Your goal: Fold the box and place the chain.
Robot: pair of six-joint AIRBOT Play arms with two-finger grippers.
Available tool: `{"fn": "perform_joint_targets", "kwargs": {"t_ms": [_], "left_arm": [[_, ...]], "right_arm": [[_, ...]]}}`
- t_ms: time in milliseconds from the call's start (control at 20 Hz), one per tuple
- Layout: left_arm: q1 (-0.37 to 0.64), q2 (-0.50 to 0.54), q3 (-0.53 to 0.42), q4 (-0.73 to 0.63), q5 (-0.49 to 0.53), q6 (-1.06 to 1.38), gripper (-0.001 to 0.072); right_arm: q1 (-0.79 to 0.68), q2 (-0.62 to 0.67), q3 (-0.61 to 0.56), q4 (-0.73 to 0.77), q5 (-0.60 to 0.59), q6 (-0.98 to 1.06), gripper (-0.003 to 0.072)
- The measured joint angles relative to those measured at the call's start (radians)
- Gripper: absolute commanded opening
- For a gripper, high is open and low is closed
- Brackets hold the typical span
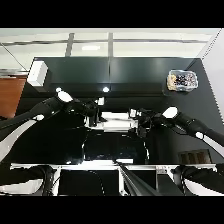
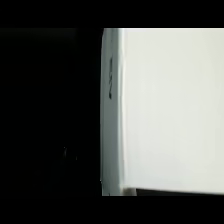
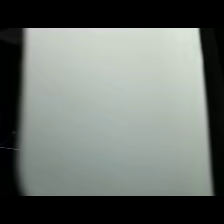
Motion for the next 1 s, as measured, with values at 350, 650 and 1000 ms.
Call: {"fn": "perform_joint_targets", "kwargs": {"t_ms": [350, 650, 1000], "left_arm": [[0.044, 0.202, 0.053, 0.270, -0.042, -0.364, 0.0066], [0.114, 0.310, 0.021, 0.468, -0.334, -0.870, 0.0025], [0.045, 0.328, -0.129, 0.196, -0.256, -1.077, 0.0027]], "right_arm": [[0.000, 0.000, 0.000, 0.000, 0.000, 0.001, 0.0263], [0.000, 0.000, 0.000, 0.000, 0.000, 0.000, 0.0169], [0.000, 0.000, 0.000, 0.000, 0.001, -0.002, 0.0169]]}}
